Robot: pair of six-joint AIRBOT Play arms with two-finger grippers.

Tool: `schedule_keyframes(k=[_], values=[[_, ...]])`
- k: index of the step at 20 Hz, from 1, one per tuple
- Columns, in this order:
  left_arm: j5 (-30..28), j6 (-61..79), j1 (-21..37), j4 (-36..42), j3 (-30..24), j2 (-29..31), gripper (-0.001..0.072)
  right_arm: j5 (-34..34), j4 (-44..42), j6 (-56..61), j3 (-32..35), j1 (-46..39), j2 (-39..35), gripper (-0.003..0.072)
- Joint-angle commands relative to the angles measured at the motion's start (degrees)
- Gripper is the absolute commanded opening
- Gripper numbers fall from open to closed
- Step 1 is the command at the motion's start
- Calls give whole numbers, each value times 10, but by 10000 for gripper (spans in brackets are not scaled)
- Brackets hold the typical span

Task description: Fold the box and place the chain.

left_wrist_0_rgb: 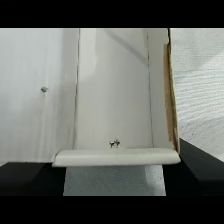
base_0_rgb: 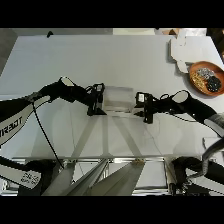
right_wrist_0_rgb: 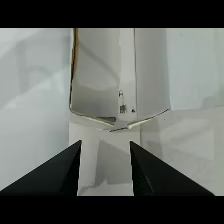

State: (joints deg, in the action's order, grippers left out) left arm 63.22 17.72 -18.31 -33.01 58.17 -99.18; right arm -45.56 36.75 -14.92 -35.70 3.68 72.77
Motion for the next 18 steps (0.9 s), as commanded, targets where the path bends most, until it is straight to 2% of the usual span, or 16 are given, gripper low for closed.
schedule_keyframes(k=[1, 5, 7, 9, 15, 18], values=[[0, 0, 0, 0, 0, 0, 380, 23, -51, -21, 0, 3, 11, 339], [0, 0, 0, 0, 0, 0, 380, 13, -60, -21, 0, 4, 11, 336], [0, 0, 0, 0, 0, 0, 380, 10, -60, -21, 0, 4, 11, 285], [0, 0, 0, 0, 0, 0, 380, 3, -60, -28, 0, 4, 11, 270], [0, 0, 0, 0, 0, 0, 380, 0, -78, -56, 0, 8, 11, 262], [0, 0, 0, 0, 0, 0, 380, 5, -78, -66, 0, 8, 11, 178]])
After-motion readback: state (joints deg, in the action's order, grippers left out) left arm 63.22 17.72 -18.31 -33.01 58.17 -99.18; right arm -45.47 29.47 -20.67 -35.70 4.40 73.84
